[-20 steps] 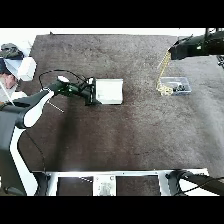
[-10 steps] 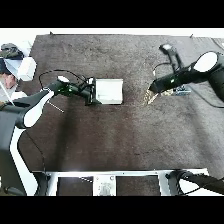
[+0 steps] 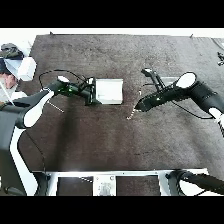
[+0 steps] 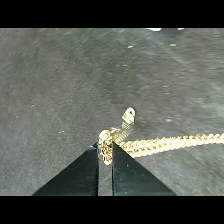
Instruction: Fold the box and place the chain.
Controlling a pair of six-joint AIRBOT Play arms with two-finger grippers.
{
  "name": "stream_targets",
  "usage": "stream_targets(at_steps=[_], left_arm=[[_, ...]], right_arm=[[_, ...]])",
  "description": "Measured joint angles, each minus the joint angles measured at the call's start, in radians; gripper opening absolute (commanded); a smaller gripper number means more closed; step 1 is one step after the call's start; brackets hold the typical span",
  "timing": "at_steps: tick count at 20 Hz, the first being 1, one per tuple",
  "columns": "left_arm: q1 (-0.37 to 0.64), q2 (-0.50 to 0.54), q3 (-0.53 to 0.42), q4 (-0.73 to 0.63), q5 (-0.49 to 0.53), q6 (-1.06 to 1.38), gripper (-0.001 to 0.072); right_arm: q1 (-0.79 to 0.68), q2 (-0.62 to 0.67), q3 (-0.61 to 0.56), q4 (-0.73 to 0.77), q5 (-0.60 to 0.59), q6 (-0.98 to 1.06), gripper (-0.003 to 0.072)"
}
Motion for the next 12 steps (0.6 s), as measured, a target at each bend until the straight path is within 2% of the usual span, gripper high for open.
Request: stream_targets(at_steps=[12], left_arm=[[0.0, 0.0, 0.0, 0.0, 0.0, 0.0, 0.0347]], right_arm=[[0.012, -0.073, -0.012, -0.318, -0.221, 0.127, -0.0011]])
